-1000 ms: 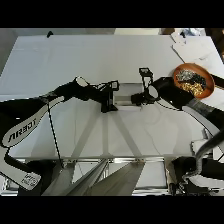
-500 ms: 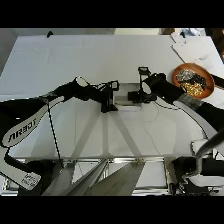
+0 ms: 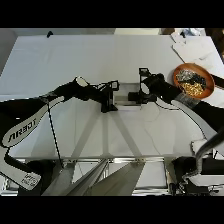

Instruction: Fold the box and place the chain.

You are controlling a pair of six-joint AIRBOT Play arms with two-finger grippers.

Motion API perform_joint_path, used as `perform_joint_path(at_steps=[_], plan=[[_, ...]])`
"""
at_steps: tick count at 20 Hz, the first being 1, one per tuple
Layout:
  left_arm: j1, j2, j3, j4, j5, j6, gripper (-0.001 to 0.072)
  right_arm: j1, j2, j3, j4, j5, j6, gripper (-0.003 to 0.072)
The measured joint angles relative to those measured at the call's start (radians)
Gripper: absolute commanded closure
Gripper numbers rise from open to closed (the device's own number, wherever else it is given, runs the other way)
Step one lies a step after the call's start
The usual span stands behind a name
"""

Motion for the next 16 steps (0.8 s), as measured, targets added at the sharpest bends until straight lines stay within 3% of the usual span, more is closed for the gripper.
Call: perform_joint_path(at_steps=[2, 3, 10, 16], plan=[[0.000, 0.000, 0.000, -0.001, 0.000, -0.004, 0.0555, 0.000, 0.000, -0.002, 0.002, -0.013, 0.000, 0.0409], [0.000, 0.000, 0.000, -0.001, 0.000, -0.003, 0.0555, 0.000, 0.008, 0.000, 0.009, -0.016, 0.000, 0.0354], [0.000, 0.000, 0.000, 0.000, 0.000, 0.001, 0.0555, -0.032, 0.135, 0.000, -0.002, 0.097, -0.109, 0.0343], [0.000, 0.000, 0.000, 0.000, 0.000, 0.001, 0.0555, -0.190, 0.260, 0.001, -0.060, 0.209, -0.214, 0.0343]])
